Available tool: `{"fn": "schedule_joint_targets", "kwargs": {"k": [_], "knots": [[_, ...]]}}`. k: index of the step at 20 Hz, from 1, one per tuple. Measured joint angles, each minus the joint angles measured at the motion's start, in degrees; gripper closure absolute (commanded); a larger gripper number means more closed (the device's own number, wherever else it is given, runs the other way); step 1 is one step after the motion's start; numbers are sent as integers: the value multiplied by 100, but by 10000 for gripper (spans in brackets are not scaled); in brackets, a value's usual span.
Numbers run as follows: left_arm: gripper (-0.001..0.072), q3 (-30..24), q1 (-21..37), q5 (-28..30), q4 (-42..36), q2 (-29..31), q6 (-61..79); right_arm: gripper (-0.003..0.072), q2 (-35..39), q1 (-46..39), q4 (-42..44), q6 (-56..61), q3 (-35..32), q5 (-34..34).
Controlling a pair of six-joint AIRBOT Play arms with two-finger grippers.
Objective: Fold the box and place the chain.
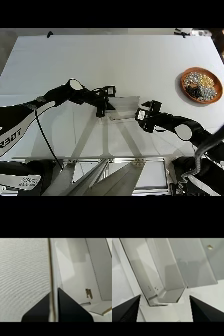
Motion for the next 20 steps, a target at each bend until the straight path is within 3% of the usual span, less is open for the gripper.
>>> {"fn": "schedule_joint_targets", "kwargs": {"k": [9, 20], "knots": [[698, 0, 0, -2, 0, 0, 4, 30, -387, -186, 1296, -1550, 2, 72], [698, 0, 0, 0, 0, 0, 7, 29, -540, -861, 2273, -3165, 7, 837]]}}
